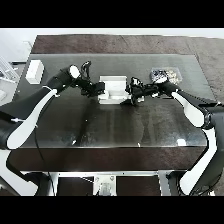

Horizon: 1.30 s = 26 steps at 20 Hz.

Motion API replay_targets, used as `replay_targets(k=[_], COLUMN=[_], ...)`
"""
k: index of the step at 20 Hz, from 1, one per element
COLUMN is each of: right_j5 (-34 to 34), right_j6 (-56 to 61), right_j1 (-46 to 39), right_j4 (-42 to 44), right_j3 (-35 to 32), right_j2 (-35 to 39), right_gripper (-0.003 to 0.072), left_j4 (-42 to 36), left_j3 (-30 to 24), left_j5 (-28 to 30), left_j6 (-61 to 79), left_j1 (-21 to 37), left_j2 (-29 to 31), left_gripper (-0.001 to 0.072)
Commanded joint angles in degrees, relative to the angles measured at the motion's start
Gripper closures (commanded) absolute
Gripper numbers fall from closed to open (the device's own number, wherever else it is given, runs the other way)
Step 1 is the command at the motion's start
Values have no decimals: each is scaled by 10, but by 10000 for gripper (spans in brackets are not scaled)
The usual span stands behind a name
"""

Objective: Fold the box and place the chain.

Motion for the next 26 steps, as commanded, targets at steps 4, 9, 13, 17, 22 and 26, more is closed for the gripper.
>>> replay_targets(k=[4,9,13,17,22,26], right_j5=[0,0,0,0,0,0], right_j6=[0,0,0,0,0,0], right_j1=[0,0,0,0,0,0], right_j4=[0,0,0,0,0,0], right_j3=[0,0,0,0,0,0], right_j2=[0,0,0,0,0,0], right_gripper=[98,98,98,98,98,98], left_j4=[28,33,57,77,141,167], left_j3=[3,48,61,62,134,183], left_j5=[-10,-52,-54,-58,-138,-171], left_j6=[-24,-35,-52,-73,-113,-134], left_j1=[-3,-7,-15,-19,-35,-44], left_j2=[-2,-31,-36,-39,-79,-107], left_gripper=[315,315,315,315,315,315])
